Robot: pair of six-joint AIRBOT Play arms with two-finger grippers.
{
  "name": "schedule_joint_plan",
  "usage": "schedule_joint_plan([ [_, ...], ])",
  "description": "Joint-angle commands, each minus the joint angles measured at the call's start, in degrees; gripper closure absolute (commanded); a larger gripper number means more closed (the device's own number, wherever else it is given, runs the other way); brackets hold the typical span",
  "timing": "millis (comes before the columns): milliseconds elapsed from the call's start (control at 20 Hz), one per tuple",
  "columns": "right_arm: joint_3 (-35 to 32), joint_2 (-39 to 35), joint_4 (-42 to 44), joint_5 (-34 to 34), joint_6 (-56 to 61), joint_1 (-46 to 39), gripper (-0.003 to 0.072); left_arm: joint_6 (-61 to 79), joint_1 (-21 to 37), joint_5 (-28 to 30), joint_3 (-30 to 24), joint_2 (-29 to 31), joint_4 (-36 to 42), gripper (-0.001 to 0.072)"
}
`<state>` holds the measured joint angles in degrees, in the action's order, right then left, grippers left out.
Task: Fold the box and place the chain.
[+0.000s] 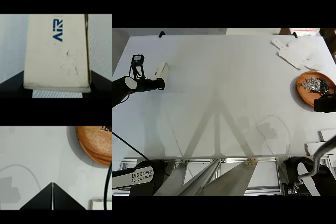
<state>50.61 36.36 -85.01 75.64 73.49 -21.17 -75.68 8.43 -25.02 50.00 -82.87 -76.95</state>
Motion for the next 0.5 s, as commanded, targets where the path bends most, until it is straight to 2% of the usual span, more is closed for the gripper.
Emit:
schedule_joint_plan([
  [0,0.04,-0.04,0.0,0.02,0.0,-0.02,0.0673,0.04,0.04,0.33,0.0,-2.91,-0.02,0.061],
  [50,0.04,-0.04,0.0,0.02,0.0,-0.04,0.0673,0.42,0.04,0.33,0.0,-2.93,-0.02,0.0499],
  [150,0.04,-0.04,0.0,0.02,0.0,-0.04,0.0673,1.05,0.04,0.33,0.0,-2.62,-0.02,0.0064],
  [200,0.04,-0.04,0.0,0.02,0.0,-0.04,0.0673,1.07,0.04,-0.07,0.0,-2.32,-0.13,0.0015],
  [450,0.02,-0.04,0.0,0.02,0.0,-0.04,0.0673,1.09,0.04,-6.73,0.0,2.8,-5.31,0.0012],
])
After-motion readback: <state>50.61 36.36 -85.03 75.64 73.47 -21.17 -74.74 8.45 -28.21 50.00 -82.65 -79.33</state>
